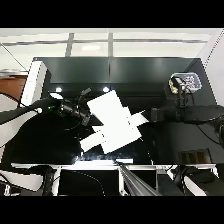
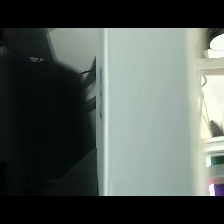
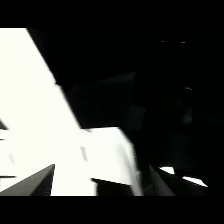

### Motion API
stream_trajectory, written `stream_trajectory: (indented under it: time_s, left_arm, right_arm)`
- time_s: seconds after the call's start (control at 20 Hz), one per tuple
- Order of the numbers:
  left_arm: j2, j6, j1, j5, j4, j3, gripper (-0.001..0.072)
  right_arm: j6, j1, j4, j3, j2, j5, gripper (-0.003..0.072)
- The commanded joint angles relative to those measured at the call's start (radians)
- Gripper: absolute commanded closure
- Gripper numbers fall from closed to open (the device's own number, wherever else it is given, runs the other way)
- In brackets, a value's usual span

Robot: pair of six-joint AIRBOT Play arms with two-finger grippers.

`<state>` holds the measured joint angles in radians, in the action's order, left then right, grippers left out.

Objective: Fold the box and place the chain.

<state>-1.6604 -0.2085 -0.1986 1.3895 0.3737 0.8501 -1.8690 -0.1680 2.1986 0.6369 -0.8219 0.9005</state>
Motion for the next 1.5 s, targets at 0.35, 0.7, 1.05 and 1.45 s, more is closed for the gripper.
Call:
stream_trajectory:
  time_s: [0.35,0.7,1.05,1.45]
  left_arm:
    - [0.274,0.117,-0.235,-0.39,0.314,0.029,0.0681]
    - [0.225,0.229,-0.289,-0.463,0.415,0.028,0.0677]
    - [0.173,0.194,-0.262,-0.404,0.382,0.023,0.0678]
    - [0.169,0.203,-0.262,-0.449,0.351,0.008,0.0679]
  right_arm:
    - [0.015,0.149,-0.76,0.189,0.0,0.07,-0.0023]
    - [-0.504,0.115,-0.185,0.029,-0.005,-0.071,-0.0023]
    - [-0.795,-0.019,-0.101,-0.135,-0.006,-0.077,-0.0024]
    - [-0.888,-0.215,-0.101,-0.192,-0.01,-0.1,-0.0023]
